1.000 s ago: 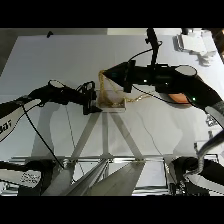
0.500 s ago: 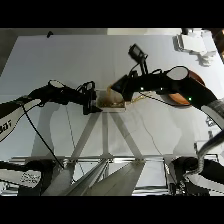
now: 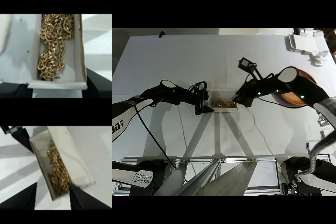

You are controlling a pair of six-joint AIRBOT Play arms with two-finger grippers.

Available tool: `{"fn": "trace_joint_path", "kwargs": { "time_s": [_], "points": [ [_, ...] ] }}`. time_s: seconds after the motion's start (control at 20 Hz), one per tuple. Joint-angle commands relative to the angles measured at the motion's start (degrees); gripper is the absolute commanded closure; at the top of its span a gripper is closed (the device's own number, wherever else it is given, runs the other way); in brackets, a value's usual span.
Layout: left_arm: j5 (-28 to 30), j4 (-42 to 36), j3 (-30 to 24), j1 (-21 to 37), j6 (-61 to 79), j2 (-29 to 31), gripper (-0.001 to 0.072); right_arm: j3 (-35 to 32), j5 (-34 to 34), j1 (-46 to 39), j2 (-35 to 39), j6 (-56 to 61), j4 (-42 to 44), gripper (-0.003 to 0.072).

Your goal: Fold the box and place the chain.

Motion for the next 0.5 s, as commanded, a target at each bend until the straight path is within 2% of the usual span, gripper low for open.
{"fn": "trace_joint_path", "kwargs": {
  "time_s": [0.0,0.25,0.45],
  "points": [
    [0.0,0.02,-0.02,0.0,0.0,-0.02,0.0334,0.07,5.51,-4.94,1.75,-4.83,-0.85,0.0245],
    [0.0,0.0,-0.02,0.0,0.0,-0.02,0.0334,0.04,6.32,-12.46,0.9,-19.19,-4.02,0.0246],
    [0.0,0.0,-0.02,0.0,0.0,-0.02,0.0334,0.07,5.62,-14.01,-5.53,-28.7,-5.16,0.0248]
  ]
}}
